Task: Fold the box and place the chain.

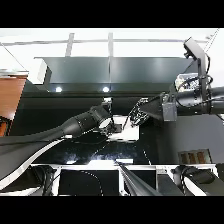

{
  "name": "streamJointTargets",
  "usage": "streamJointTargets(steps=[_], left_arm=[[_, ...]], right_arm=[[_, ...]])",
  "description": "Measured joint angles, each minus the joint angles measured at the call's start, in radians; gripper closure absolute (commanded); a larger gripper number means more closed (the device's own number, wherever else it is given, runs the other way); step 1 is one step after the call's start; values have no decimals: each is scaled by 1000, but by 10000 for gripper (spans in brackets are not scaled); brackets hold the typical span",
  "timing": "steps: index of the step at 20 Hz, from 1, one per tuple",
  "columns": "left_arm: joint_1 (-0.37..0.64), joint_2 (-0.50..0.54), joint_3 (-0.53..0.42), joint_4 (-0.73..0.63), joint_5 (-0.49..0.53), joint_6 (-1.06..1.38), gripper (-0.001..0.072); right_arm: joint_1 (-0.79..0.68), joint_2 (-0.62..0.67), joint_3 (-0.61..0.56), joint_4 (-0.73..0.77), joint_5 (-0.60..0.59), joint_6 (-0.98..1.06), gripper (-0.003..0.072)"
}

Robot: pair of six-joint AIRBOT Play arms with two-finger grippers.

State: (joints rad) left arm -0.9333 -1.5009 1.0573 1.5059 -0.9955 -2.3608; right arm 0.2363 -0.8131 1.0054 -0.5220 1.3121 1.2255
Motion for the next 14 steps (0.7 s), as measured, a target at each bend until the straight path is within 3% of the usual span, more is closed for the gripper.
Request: streamJointTargets(steps=[5, 9, 14], left_arm=[[0, 0, 0, 0, 0, 0, 686], [0, 0, 0, 0, 0, 0, 686], [0, 0, 0, 0, 0, 0, 686]], right_arm=[[3, 0, -133, -9, -31, 3, 678], [36, -2, -241, -9, -120, 5, 678], [95, -19, -290, -111, -200, 55, 677]])
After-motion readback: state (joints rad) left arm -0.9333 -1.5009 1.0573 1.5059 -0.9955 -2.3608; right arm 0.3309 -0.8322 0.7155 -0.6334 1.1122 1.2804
